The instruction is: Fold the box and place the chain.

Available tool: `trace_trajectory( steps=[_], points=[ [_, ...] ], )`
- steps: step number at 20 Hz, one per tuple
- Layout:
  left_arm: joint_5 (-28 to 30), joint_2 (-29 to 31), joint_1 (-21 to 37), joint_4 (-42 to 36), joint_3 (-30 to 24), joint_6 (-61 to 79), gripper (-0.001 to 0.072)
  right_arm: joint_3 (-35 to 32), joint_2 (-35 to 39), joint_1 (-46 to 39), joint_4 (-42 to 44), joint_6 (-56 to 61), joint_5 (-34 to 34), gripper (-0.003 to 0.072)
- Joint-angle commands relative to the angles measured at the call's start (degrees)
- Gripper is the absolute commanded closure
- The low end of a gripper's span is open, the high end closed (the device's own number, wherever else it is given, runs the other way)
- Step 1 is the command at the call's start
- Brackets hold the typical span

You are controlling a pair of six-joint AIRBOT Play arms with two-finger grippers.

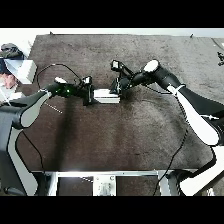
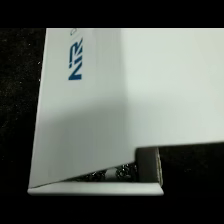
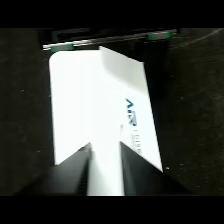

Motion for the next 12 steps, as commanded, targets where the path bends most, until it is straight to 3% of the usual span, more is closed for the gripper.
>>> trace_trajectory(
  steps=[1, 7, 12],
  points=[
    [0.0, 0.0, 0.0, 0.0, 0.0, 0.0, 0.0344, -2.1, -0.3, -0.2, 4.7, -4.0, -2.4, 0.0401],
    [0.0, 0.0, 0.0, 0.0, 0.0, 0.0, 0.0344, -2.1, -1.1, -0.2, 5.2, -4.8, 3.7, 0.0399],
    [0.0, 0.0, 0.0, 0.0, 0.0, 0.0, 0.0343, -4.7, -1.4, -0.2, 7.0, -8.0, -1.5, 0.0398]
  ],
)
